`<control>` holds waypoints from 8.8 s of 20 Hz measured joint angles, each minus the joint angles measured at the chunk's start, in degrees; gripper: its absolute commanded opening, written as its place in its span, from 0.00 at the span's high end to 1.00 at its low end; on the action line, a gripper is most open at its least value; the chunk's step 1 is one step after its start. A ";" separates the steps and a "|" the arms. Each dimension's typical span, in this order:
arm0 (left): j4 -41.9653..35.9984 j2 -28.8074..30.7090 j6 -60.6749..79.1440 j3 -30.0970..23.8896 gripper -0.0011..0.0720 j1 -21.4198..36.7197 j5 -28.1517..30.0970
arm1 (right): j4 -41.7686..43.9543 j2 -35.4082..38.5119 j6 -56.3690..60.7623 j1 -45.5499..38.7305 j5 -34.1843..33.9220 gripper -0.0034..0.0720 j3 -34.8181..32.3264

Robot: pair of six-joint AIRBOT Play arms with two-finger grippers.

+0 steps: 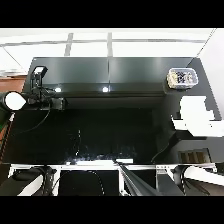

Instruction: Fold the box and place the chain.

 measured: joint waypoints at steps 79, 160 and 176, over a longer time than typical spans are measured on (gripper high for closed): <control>-36.33 -26.69 51.91 12.20 0.95 -8.92 -21.53 | 46.16 32.04 -49.90 54.88 -18.08 0.11 -38.16; -35.85 -30.21 82.97 6.43 0.95 -20.00 -4.20 | 64.59 12.83 -108.85 64.76 -22.36 0.11 -44.96; -36.68 -30.23 82.53 6.40 0.95 -20.00 -4.35 | 62.29 11.74 -107.45 64.78 -22.75 0.11 -44.24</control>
